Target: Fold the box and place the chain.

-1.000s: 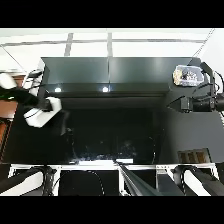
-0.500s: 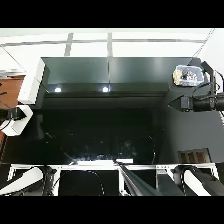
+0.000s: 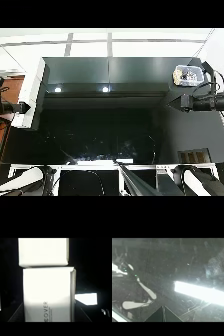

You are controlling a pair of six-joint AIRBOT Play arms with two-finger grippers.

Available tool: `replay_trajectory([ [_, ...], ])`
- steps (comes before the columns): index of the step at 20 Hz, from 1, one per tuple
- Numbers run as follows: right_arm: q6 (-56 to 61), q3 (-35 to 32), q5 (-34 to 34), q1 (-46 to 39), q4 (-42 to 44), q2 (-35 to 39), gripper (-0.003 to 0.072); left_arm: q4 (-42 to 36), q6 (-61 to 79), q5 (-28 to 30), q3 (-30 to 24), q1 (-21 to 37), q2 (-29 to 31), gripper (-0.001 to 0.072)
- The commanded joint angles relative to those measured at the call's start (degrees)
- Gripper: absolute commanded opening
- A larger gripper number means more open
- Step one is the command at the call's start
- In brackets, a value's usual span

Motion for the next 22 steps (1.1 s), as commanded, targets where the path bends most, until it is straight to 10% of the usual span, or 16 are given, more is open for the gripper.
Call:
replay_trajectory([
  [1,0.63,0.07,0.11,0.13,0.37,0.02,0.0013,-2.25,-2.08,2.84,2.32,-0.94,1.27,0.0709],
  [7,-3.15,0.07,-10.8,6.29,-2.4,0.02,0.0013,-18.32,-4.79,-6.32,9.66,-6.47,12.22,0.0656],
  [9,-4.35,0.0,-19.45,9.49,-7.78,0.02,0.0012,-23.26,-5.42,-13.03,9.33,-10.58,15.02,0.0022],
  [12,-6.03,-3.58,-34.62,13.97,-11.89,0.55,0.0007,-22.88,-1.81,-9.9,2.67,-23.39,19.89,0.0018],
  [17,-6.54,-12.24,-61.68,14.88,-11.8,0.7,0.0014,-14.93,-3.1,29.83,-16.2,-44.0,27.28,0.0025],
  [22,-6.56,-12.26,-61.79,14.49,-11.78,0.72,0.0015,-18.8,-3.06,30.75,-16.7,-45.2,27.21,0.0026],
])
